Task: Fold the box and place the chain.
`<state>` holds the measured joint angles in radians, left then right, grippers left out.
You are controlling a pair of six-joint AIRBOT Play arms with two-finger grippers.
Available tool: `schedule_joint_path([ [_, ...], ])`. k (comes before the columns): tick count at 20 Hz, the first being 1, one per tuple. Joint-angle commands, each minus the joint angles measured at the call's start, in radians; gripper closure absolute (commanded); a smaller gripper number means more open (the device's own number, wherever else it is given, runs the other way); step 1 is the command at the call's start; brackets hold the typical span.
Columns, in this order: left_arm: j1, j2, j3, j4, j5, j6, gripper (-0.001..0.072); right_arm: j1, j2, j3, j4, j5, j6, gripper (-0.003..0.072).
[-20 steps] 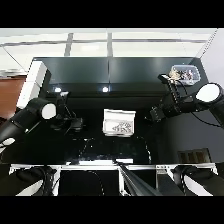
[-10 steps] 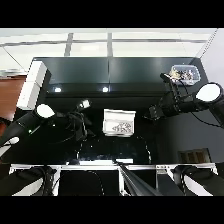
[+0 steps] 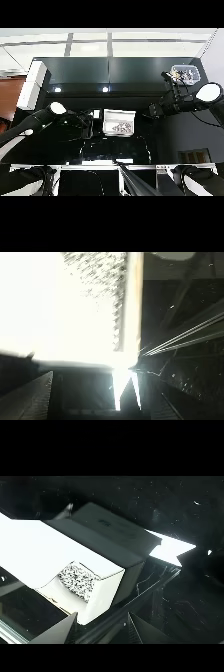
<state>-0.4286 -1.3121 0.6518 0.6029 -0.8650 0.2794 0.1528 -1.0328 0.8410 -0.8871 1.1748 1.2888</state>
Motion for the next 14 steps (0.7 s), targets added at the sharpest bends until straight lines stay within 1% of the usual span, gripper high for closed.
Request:
schedule_joint_path([
  [1, -0.037, -0.025, 0.007, -0.046, 0.057, 0.034, -0.0007, 0.000, 0.000, 0.000, 0.000, -0.002, 0.002, 0.0319],
  [3, -0.040, -0.029, 0.008, -0.084, 0.071, 0.034, -0.0007, 0.000, 0.000, 0.000, 0.000, -0.001, 0.002, 0.0319],
  [8, -0.037, -0.065, 0.041, -0.054, 0.068, 0.026, -0.0006, 0.000, 0.000, 0.000, -0.003, -0.002, 0.001, 0.0319],
  [14, -0.038, -0.092, 0.074, -0.057, 0.074, 0.048, -0.0005, 0.000, 0.000, 0.000, -0.003, -0.013, 0.001, 0.0319],
])
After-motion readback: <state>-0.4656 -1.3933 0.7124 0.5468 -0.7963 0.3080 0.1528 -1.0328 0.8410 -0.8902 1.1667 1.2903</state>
